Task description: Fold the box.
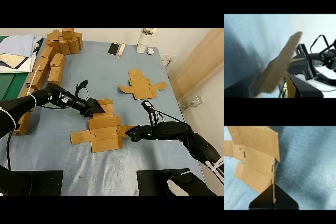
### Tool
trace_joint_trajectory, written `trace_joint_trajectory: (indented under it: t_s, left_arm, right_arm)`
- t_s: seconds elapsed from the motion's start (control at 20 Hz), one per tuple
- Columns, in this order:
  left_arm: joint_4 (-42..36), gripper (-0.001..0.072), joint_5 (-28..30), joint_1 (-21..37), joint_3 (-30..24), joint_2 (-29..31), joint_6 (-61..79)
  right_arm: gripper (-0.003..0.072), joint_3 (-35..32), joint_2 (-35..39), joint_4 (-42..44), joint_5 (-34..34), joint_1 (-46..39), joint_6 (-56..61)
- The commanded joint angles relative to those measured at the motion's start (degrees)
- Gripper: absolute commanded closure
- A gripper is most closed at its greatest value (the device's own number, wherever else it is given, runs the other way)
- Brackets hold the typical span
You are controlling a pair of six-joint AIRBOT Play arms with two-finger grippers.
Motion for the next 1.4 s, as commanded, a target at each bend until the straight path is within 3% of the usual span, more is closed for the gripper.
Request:
trace_joint_trajectory:
  t_s: [0.0,0.2,0.25,0.55,0.65,0.7,0.85,1.0,1.05,1.1,1.25,1.35]
  left_arm:
    - [-0.22,0.0418,-2.51,0.04,0.07,-0.13,2.84]
    - [2.19,0.0448,-3.26,-0.02,0.07,-0.13,3.65]
    - [2.27,0.0677,-3.56,-0.02,0.07,-0.13,5.35]
    - [2.08,0.0699,-4.52,-0.09,0.09,-0.11,13.05]
    - [2.1,0.07,-4.57,-0.39,0.28,0.02,15.69]
    - [2.05,0.07,-4.48,-0.72,0.55,0.33,16.85]
    - [3.04,0.0702,-1.53,-3.89,0.61,3.72,22.84]
    - [8.68,0.0702,6.27,-8.33,0.59,8.17,27.71]
    - [9.64,0.0702,7.17,-9.62,0.59,9.14,30.01]
    - [9.84,0.0702,7.61,-10.67,0.37,9.86,31.98]
    - [7.98,0.0702,12.55,-12.52,-2.38,10.82,38.01]
    - [1.68,0.0702,14.78,-12.92,-5.66,11.3,44.98]
  right_arm:
    - [0.0687,-0.04,0.04,-0.26,0.26,0.0,0.02]
    - [0.0687,-0.04,0.04,-0.26,0.46,0.0,0.02]
    - [0.0687,-0.04,0.04,-0.24,0.44,0.0,0.02]
    - [0.0659,-0.04,0.04,-0.24,1.7,0.0,0.02]
    - [0.0326,0.22,0.04,-1.11,4.04,0.0,0.04]
    - [0.0313,0.66,0.04,-1.99,5.57,-0.02,0.24]
    - [0.0327,4.44,0.04,-6.62,7.41,-2.01,5.25]
    - [0.0519,8.7,0.04,-14.14,6.29,-3.04,12.11]
    - [0.0631,9.77,0.04,-16.48,6.47,-3.02,15.56]
    - [0.0683,10.45,0.04,-17.49,6.71,-3.02,17.55]
    - [0.0683,10.67,0.04,-17.57,8.59,-2.97,20.26]
    - [0.0683,10.67,0.04,-17.55,8.76,-2.97,21.64]
